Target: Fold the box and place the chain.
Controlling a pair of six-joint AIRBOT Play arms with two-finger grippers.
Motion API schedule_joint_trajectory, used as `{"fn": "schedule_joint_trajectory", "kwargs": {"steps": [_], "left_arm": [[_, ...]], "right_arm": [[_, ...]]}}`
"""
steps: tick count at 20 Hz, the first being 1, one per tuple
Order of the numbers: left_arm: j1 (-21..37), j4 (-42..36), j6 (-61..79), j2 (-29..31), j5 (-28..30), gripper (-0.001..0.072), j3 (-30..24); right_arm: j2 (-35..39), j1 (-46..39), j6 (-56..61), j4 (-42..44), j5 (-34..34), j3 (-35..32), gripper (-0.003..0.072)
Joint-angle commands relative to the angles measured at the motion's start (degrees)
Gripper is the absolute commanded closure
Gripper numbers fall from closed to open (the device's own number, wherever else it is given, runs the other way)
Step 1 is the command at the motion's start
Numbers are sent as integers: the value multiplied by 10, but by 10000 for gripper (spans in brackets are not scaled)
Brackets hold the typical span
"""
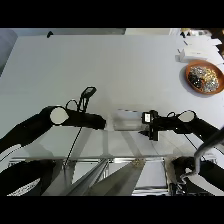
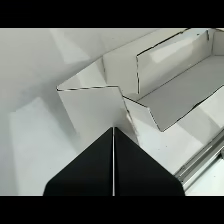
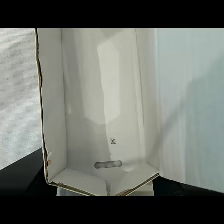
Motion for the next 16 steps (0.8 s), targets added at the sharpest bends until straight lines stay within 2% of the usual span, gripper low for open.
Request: {"fn": "schedule_joint_trajectory", "kwargs": {"steps": [1,5,10,16], "left_arm": [[1,105,-99,28,-4,705,0],[1,125,-136,-4,-5,705,0],[0,67,-122,-82,6,704,0],[-1,3,-77,-90,17,704,0]], "right_arm": [[0,0,0,0,0,0,283],[0,0,0,0,0,0,283],[0,0,0,0,0,0,283],[0,0,0,0,0,0,283]]}}
